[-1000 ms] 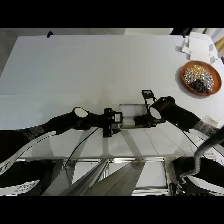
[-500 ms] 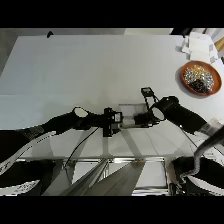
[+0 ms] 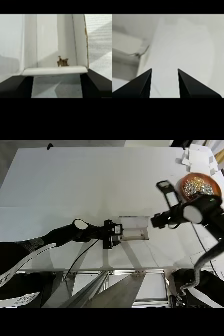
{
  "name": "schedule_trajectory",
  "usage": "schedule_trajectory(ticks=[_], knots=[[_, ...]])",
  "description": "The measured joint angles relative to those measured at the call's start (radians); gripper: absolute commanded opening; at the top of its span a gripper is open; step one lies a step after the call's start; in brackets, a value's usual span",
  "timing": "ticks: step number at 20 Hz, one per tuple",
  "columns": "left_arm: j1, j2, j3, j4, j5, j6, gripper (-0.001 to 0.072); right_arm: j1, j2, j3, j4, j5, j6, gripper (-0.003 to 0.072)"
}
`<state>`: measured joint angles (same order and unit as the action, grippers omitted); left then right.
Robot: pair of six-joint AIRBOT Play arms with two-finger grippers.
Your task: Fold the box and place the chain.
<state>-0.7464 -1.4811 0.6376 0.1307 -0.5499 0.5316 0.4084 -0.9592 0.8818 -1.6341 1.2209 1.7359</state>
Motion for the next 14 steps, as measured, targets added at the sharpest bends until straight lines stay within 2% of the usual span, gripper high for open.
schedule_trajectory(ticks=[4, 8, 14], knots=[[0.0, 0.0, 0.0, 0.0, 0.0, 0.0, 0.032, -0.279, -0.057, 0.102, -0.005, -0.037, -0.144, 0.0316], [0.0, 0.0, 0.0, 0.0, 0.0, 0.0, 0.032, -0.532, -0.22, 0.191, 0.017, -0.117, -0.234, 0.0313], [0.0, 0.0, 0.0, 0.0, 0.0, 0.0, 0.032, -0.742, -0.508, 0.375, 0.034, -0.208, -0.288, 0.0312]])
